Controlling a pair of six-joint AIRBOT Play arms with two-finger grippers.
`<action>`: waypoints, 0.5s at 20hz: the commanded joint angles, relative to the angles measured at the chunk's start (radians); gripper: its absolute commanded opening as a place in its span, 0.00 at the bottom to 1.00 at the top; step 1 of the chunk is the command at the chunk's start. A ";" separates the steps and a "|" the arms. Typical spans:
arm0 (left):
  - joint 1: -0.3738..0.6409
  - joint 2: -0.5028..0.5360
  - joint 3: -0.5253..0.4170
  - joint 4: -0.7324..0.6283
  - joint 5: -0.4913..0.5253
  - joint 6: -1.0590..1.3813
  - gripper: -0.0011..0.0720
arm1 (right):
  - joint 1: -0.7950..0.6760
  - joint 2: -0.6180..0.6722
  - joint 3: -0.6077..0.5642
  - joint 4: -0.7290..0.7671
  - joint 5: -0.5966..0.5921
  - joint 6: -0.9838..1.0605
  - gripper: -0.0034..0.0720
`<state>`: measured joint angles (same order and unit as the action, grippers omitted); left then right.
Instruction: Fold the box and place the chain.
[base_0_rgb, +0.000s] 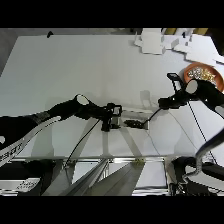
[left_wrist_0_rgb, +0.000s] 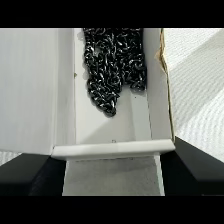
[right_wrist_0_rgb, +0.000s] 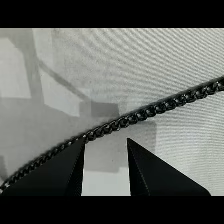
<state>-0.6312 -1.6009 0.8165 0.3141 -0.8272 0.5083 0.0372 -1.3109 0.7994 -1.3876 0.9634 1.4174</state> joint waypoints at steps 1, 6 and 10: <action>0.000 0.000 0.000 0.000 0.001 0.000 0.20 | -0.001 -0.020 -0.001 -0.008 -0.018 0.005 0.45; 0.000 0.000 0.000 0.000 0.000 0.000 0.20 | -0.001 -0.061 -0.001 -0.008 -0.034 0.005 0.45; 0.000 0.000 0.000 0.000 0.000 0.000 0.20 | -0.001 -0.045 -0.001 -0.005 -0.025 0.007 0.07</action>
<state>-0.6312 -1.6009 0.8165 0.3141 -0.8268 0.5083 0.0360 -1.3632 0.7994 -1.4059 0.9405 1.4258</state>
